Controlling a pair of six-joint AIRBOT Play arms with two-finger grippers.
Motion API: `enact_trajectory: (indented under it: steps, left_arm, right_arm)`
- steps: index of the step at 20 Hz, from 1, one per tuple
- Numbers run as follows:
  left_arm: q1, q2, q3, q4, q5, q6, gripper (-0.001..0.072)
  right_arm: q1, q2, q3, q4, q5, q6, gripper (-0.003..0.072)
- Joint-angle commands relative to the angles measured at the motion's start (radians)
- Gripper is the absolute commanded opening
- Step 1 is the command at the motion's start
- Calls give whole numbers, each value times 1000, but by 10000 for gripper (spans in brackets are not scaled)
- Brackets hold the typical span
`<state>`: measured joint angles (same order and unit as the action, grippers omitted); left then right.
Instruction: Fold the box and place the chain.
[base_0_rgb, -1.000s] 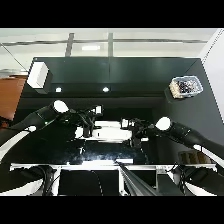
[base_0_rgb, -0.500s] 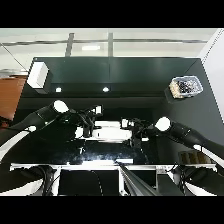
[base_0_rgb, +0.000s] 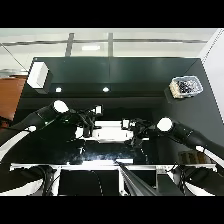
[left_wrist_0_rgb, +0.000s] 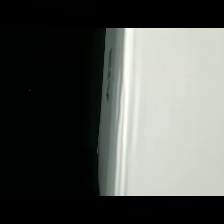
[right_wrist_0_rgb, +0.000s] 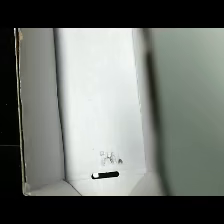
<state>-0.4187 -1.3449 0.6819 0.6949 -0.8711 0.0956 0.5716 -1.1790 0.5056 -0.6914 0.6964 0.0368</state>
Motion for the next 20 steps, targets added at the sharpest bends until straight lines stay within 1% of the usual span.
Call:
enact_trajectory:
  steps: [1,5,9,12,15,20]
  left_arm:
    - [0,0,0,0,0,1,30]
    - [0,0,0,0,1,1,30]
    - [0,0,0,0,1,1,30]
    - [0,0,0,0,1,1,30]
    - [0,0,0,0,0,1,30]
    - [0,0,0,0,0,1,30]
  right_arm:
    - [0,6,1,14,-16,-3,647]
    - [0,6,1,42,-47,-19,648]
    - [0,5,1,48,-43,-39,647]
    - [10,-10,1,49,-15,-40,647]
    - [37,-19,1,54,-21,-41,647]
    - [39,-30,1,53,-31,-41,646]
